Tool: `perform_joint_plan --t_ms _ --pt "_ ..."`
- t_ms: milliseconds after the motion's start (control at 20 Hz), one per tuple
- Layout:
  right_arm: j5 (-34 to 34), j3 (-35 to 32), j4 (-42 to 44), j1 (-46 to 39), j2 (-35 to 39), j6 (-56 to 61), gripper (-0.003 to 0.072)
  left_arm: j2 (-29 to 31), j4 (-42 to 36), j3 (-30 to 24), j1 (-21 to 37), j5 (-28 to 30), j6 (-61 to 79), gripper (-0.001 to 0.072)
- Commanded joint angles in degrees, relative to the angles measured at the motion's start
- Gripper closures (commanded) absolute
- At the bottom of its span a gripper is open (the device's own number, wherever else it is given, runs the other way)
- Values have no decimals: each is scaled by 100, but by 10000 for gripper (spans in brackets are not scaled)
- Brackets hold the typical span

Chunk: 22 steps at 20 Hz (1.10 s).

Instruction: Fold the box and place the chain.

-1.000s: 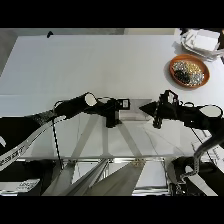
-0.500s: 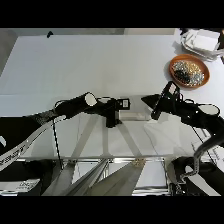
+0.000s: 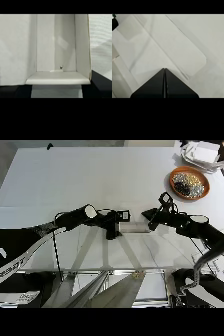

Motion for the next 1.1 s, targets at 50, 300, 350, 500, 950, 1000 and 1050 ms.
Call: perform_joint_plan --t_ms 50,300,350,500,950,1000,1050 --pt "-52 -2 -658 4 -72 557 672 4 9 -2 -2 -7 11 499" --pt "-70 -2 -1224 4 -72 1045 672 4 9 -2 -2 -7 11 499" --pt "-33 13 -1102 4 -72 1043 673 4 9 -2 -2 -7 11 499" --pt "269 254 -870 4 -61 1043 672 4 9 -2 -2 -7 11 499" --pt "2430 916 -2959 0 1274 1394 672 4 9 -2 -2 -7 11 499" --pt "2435 916 -3536 -2 1543 1615 672 4 9 -2 -2 -4 11 499" --pt "2437 914 -4188 0 1808 1912 672 4 9 -2 -2 -7 11 499"
